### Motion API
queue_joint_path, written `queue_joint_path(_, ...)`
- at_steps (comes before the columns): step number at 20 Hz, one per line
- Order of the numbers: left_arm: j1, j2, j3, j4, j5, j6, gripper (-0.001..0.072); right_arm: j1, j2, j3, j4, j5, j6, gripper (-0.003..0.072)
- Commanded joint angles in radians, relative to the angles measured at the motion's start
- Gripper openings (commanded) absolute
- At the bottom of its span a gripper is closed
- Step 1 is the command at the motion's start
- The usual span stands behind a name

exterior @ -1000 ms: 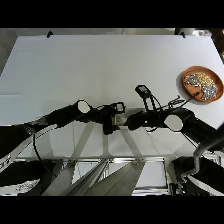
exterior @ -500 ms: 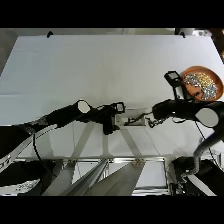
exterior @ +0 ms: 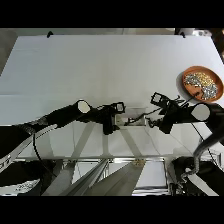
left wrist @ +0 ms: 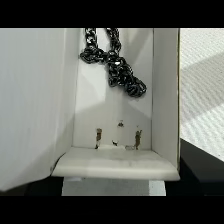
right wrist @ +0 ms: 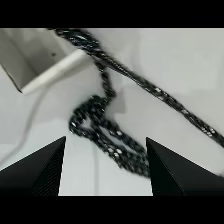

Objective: Fold the box and place the chain.

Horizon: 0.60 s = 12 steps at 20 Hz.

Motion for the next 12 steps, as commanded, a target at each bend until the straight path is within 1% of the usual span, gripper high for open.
queue_joint_path(1,0.000,0.000,0.000,0.000,0.000,0.000,0.0438,-0.004,-0.067,-0.028,0.133,-0.134,-0.140,0.0552)
queue_joint_path(2,0.000,0.000,0.000,0.000,0.000,0.000,0.0438,-0.004,-0.076,-0.028,0.156,-0.160,-0.166,0.0548)
queue_joint_path(3,0.000,0.000,0.000,0.000,0.000,0.000,0.0438,0.004,-0.086,-0.028,0.185,-0.174,-0.204,0.0524)
queue_joint_path(4,0.000,0.000,0.000,0.000,0.000,0.000,0.0438,0.021,-0.101,-0.028,0.209,-0.186,-0.238,0.0497)
queue_joint_path(5,0.000,0.000,0.000,0.000,0.000,0.000,0.0438,0.045,-0.124,-0.028,0.225,-0.206,-0.254,0.0444)
queue_joint_path(6,0.000,0.000,0.000,0.000,0.000,0.001,0.0438,0.070,-0.148,-0.028,0.225,-0.241,-0.257,0.0431)
queue_joint_path(8,0.000,0.000,0.000,0.000,0.000,0.000,0.0438,0.097,-0.187,-0.028,0.221,-0.338,-0.204,0.0377)
queue_joint_path(9,0.000,0.000,0.000,0.000,0.000,0.000,0.0438,0.098,-0.196,-0.028,0.219,-0.386,-0.166,0.0377)
queue_joint_path(10,0.000,0.000,0.000,0.000,0.000,0.000,0.0438,0.097,-0.195,-0.027,0.196,-0.416,-0.146,0.0377)
queue_joint_path(11,0.000,0.000,0.000,0.000,0.000,0.000,0.0438,0.097,-0.193,-0.027,0.172,-0.428,-0.135,0.0359)
queue_joint_path(12,0.000,0.000,0.000,0.000,0.000,0.000,0.0438,0.097,-0.192,-0.028,0.147,-0.430,-0.125,0.0284)
